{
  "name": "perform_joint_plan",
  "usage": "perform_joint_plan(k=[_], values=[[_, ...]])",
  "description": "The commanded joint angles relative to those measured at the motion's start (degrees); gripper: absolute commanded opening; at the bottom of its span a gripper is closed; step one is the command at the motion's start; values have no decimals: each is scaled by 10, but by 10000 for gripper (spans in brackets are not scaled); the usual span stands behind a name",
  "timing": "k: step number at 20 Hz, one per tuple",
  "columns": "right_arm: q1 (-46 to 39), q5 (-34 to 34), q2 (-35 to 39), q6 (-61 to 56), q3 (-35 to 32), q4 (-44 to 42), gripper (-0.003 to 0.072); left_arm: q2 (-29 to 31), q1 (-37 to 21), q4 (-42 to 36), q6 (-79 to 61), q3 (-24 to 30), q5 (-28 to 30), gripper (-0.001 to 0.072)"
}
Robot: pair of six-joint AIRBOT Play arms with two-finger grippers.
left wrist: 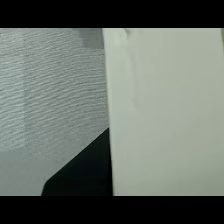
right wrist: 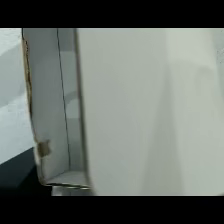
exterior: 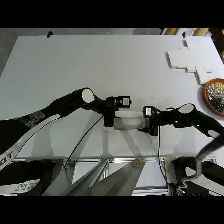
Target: Fold the box and place the chain.
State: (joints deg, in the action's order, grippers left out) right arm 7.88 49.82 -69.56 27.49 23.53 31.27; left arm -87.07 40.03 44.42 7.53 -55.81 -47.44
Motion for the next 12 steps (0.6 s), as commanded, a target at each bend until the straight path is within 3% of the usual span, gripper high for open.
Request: perform_joint_plan(k=[1, 4, 6, 12], values=[[0, 1, 0, -2, 0, 9, 475, 0, 0, 0, 0, 0, 0, 9], [-2, 1, 0, -6, 0, 12, 452, 0, 0, 0, 0, 0, 0, 9], [-2, 4, 0, -6, 0, 13, 393, 0, 0, 0, 0, 0, 0, 9], [-1, 5, 0, -6, 0, 13, 401, 0, 0, 0, 0, 0, 0, 9]])
